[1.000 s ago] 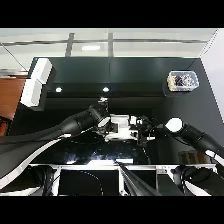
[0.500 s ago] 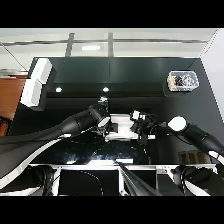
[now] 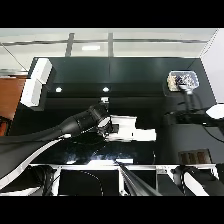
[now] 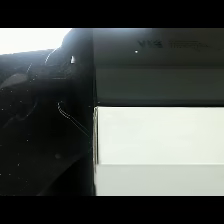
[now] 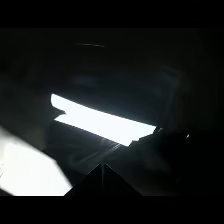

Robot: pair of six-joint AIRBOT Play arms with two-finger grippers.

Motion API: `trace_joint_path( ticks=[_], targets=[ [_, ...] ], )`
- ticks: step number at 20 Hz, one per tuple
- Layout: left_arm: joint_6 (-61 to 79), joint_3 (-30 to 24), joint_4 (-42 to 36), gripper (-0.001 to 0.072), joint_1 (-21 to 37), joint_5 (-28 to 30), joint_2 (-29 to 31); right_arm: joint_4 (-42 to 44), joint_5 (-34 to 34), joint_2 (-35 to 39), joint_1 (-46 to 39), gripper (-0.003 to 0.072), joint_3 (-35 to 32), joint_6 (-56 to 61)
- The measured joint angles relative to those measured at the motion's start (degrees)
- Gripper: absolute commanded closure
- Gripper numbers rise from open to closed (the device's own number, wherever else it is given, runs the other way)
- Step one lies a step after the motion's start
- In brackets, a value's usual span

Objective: Fold the box and place the chain.

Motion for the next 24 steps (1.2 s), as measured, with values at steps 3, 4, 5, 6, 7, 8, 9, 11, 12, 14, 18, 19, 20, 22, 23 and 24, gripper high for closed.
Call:
trace_joint_path(
  ticks=[3,4,5,6,7,8,9,11,12,14,18,19,20,22,23,24],
  targets=[
    [0.0,0.0,0.0,0.0682,0.0,0.0,0.0,-1.5,4.8,-4.3,-7.6,0.0678,-0.3,11.2],
    [0.0,0.0,0.0,0.0681,0.0,0.0,0.0,-1.2,6.6,-6.3,-8.5,0.0678,-0.5,13.0],
    [0.0,0.0,0.0,0.0682,0.0,0.0,0.0,0.0,8.5,-8.5,-8.6,0.0678,-0.7,13.9],
    [0.0,0.0,0.0,0.0682,0.0,0.0,0.0,1.2,10.6,-10.9,-7.9,0.0678,-0.9,13.9],
    [0.0,0.0,0.0,0.0682,0.0,0.0,0.0,2.5,11.9,-13.1,-6.8,0.0678,-1.0,13.9],
    [0.0,0.0,0.0,0.0682,0.0,0.0,0.0,3.4,12.9,-15.3,-5.1,0.0679,-1.1,13.9],
    [0.0,0.0,0.0,0.0682,0.0,0.0,0.0,4.3,13.5,-17.2,-3.2,0.0679,-1.2,13.7],
    [0.0,0.0,0.0,0.0681,0.0,0.0,0.0,7.0,13.9,-20.3,0.6,0.0679,-1.2,12.0],
    [0.0,0.0,0.0,0.0682,0.0,0.0,0.0,8.9,13.9,-21.2,2.4,0.0679,-1.3,10.6],
    [0.0,0.0,0.0,0.0682,0.0,0.0,0.0,13.6,14.0,-22.5,5.2,0.0676,-1.3,6.5],
    [-0.1,0.0,0.0,0.0681,0.0,0.0,0.0,24.2,15.9,-23.5,7.6,0.0173,-0.7,-2.6],
    [0.0,0.0,0.0,0.0682,0.0,0.0,0.0,25.2,16.5,-23.5,7.9,0.0173,0.0,-3.8],
    [0.0,0.0,0.0,0.0682,0.0,0.0,0.0,25.6,17.2,-23.5,8.1,0.0173,0.6,-4.7],
    [0.0,0.0,0.0,0.0681,0.0,0.0,0.0,25.8,18.6,-23.5,8.6,0.0174,2.0,-5.9],
    [-0.1,0.0,0.0,0.0682,0.0,0.0,0.0,25.8,19.1,-23.5,9.0,0.0174,2.6,-6.3],
    [-0.1,0.0,0.0,0.0681,0.0,0.0,0.0,25.8,19.3,-23.5,9.6,0.0174,3.0,-6.4]
  ],
)
